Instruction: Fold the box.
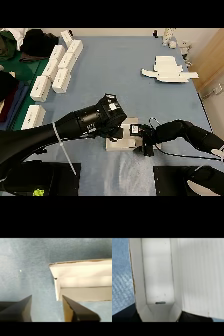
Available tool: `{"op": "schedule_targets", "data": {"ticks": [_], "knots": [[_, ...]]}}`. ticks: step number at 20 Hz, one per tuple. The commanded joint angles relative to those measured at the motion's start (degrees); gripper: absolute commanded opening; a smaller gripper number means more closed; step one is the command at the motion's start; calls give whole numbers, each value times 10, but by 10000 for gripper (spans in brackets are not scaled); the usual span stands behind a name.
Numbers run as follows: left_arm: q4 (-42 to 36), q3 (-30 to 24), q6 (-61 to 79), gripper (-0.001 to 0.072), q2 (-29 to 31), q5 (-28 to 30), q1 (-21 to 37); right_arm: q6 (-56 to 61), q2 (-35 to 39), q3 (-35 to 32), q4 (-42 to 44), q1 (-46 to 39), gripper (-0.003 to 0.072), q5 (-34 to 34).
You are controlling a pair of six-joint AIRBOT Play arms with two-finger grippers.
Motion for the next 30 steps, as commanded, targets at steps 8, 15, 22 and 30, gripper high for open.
{"op": "schedule_targets", "data": {"ticks": [8,15,22,30], "knots": [[-2,-29,267,12,64,25,32,0,0,0,0,0,519,0],[-224,-275,873,77,303,180,211,0,0,0,0,0,519,0],[-357,-410,1210,695,308,331,311,0,0,0,0,0,519,0],[-494,-413,1376,695,210,381,311,0,0,0,0,0,518,0]]}}
